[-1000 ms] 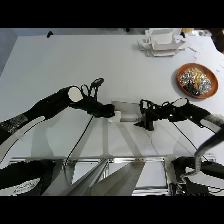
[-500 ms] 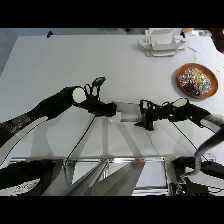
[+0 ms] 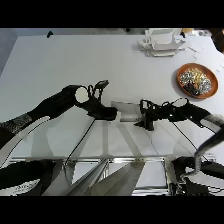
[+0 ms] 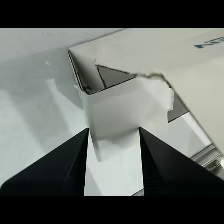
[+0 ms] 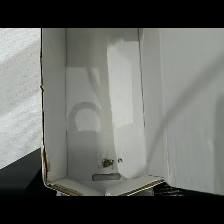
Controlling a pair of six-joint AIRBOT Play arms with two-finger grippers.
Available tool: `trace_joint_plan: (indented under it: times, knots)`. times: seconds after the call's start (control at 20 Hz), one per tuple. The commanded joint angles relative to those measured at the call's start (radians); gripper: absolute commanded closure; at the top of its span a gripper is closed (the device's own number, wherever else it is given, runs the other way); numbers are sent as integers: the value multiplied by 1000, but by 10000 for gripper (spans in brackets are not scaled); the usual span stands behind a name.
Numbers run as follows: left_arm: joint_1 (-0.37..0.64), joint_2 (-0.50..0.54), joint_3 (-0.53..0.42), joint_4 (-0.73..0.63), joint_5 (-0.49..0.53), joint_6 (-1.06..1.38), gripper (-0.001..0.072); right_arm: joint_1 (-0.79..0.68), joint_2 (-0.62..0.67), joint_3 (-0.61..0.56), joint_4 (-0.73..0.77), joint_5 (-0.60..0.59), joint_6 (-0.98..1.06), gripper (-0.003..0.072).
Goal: Fold the box and place the chain.
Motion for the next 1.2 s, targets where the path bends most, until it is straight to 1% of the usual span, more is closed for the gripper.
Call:
trace_joint_plan:
  times: [0.0, 0.2, 0.3, 0.6, 0.7, 0.85, 1.0, 1.15]
  knots:
    - [-13, -8, 1, 8, 46, -49, 357, 0, 1, 0, 0, 0, 0, 286]
    - [-25, -13, 1, 25, 114, -127, 358, 0, 1, 0, 0, 0, 0, 286]
    - [-33, -13, 1, 44, 132, -147, 360, 0, 1, 0, 1, 0, 0, 286]
    - [-70, -13, 17, 135, 92, -154, 360, 1, 1, 0, 0, 0, 0, 286]
    - [-79, -14, 44, 198, 61, -197, 360, 1, 1, 0, 0, 0, 0, 286]
    - [-95, -39, 116, 297, -36, -259, 360, 0, 1, 0, 0, 0, 0, 286]
    - [-117, -111, 213, 327, -154, -285, 359, 0, 1, 0, 0, 0, 0, 286]
    - [-145, -196, 318, 327, -238, -311, 359, 0, 1, 0, 0, 0, 0, 286]
